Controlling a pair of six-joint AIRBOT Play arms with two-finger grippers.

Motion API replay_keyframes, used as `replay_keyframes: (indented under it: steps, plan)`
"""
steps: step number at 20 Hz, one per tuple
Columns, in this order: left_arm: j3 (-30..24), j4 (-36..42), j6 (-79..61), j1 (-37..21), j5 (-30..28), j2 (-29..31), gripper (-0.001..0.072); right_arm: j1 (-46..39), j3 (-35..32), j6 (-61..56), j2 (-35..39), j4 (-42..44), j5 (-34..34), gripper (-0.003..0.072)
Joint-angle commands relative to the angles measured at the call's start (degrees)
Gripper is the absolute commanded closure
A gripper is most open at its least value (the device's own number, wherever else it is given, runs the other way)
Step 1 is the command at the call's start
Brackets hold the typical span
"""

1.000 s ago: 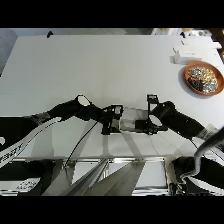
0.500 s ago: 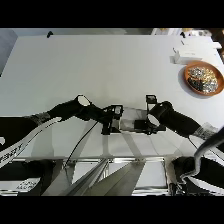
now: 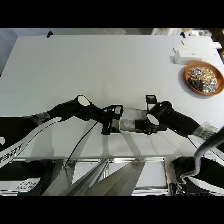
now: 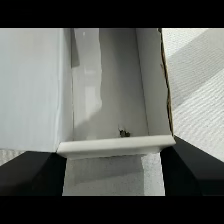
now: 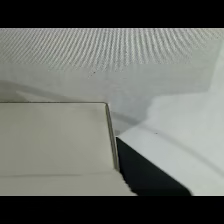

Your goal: Fold the box and place the chain.

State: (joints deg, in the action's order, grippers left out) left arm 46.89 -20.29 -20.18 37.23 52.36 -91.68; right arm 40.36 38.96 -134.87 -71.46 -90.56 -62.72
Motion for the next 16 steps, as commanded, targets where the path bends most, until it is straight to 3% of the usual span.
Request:
replay_keyframes:
  steps: [1, 6, 8, 11, 13, 16]
  plan:
    - [0.0, 0.0, -0.1, 0.0, 0.0, 0.0, 0.0501, 0.0, 0.0, 1.9, 1.5, 0.3, -0.1, 0.0375]
    - [0.0, 0.0, -0.1, 0.0, 0.0, 0.0, 0.0501, 0.0, 0.0, 5.2, 7.4, 0.4, -1.4, 0.0330]
    - [0.0, 0.0, -0.1, 0.0, 0.0, 0.0, 0.0501, -0.1, 0.3, 8.2, 10.7, 0.6, -3.4, 0.0209]
    - [0.0, 0.0, -0.1, 0.0, 0.0, 0.0, 0.0501, -0.2, 3.6, 13.4, 15.0, -1.3, -10.9, 0.0214]
    - [0.0, 0.0, -0.1, 0.0, 0.1, 0.0, 0.0501, -3.4, 8.7, 16.7, 16.0, -4.2, -15.3, 0.0354]
    - [0.0, 0.0, -0.1, 0.0, 0.1, 0.0, 0.0501, -14.6, 17.2, 26.5, 15.6, -5.1, -14.5, 0.0374]
